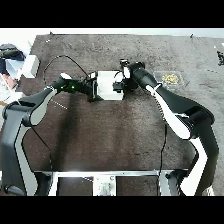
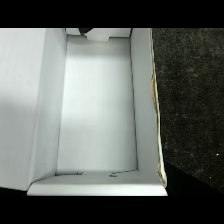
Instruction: Fold the box and place the chain.
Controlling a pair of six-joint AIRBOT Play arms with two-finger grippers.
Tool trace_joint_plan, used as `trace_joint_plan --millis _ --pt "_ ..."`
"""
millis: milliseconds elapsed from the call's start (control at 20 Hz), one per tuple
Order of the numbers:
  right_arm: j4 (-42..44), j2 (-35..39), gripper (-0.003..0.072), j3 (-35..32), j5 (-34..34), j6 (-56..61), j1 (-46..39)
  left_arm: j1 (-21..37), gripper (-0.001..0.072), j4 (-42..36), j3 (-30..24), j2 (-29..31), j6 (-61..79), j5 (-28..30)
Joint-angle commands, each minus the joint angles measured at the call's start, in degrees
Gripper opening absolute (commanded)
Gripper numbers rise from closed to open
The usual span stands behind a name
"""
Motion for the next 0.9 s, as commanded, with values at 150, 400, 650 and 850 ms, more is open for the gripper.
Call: trace_joint_plan --millis 150,400,650,850 --pt "0.61 6.93 0.0488 0.07 1.07 -12.44 -3.21 -0.02 0.0404 -0.02 0.0 -0.02 -0.02 0.0" --pt "-1.27 14.27 0.046 0.07 -1.2 -18.18 -14.56 -0.02 0.0404 -0.02 0.0 -0.02 0.0 -0.02" --pt "1.46 11.43 0.0222 -0.02 -0.5 -18.29 -27.74 -0.02 0.0404 -0.02 0.0 -0.02 -0.02 0.0" --pt "2.6 7.17 0.0223 -0.02 -0.37 -21.97 -31.01 -0.02 0.0404 -0.02 0.0 -0.02 -0.02 0.0"
